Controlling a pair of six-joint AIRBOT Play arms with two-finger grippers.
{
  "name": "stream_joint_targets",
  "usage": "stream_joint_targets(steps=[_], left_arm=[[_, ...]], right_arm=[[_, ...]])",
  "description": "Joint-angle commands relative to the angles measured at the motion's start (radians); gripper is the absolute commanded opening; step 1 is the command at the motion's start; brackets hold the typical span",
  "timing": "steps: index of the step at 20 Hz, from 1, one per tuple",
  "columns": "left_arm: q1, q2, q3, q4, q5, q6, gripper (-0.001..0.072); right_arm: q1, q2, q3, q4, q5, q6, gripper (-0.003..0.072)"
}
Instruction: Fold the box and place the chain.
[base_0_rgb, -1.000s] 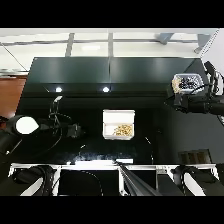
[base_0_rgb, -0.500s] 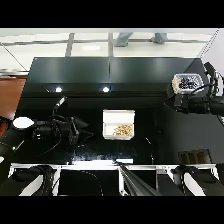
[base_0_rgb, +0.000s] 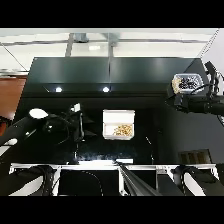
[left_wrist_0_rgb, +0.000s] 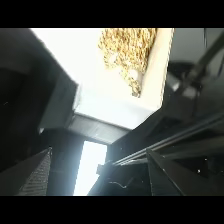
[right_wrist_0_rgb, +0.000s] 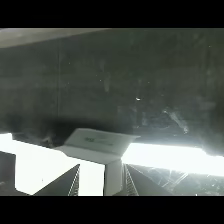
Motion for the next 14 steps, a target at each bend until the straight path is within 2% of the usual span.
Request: stream_joint_targets(steps=[1,7,14], left_arm=[[-0.091,-0.109,0.058,0.021,0.018,0.071,0.0711],[-0.157,-0.17,0.136,0.051,0.048,0.048,0.071],[-0.19,-0.175,0.143,0.068,0.039,0.027,0.071]], right_arm=[[0.0,0.0,0.0,-0.002,-0.01,0.005,0.034],[0.0,0.0,0.0,-0.002,-0.011,0.005,0.034],[0.0,0.0,0.0,-0.026,-0.007,0.005,0.034]])
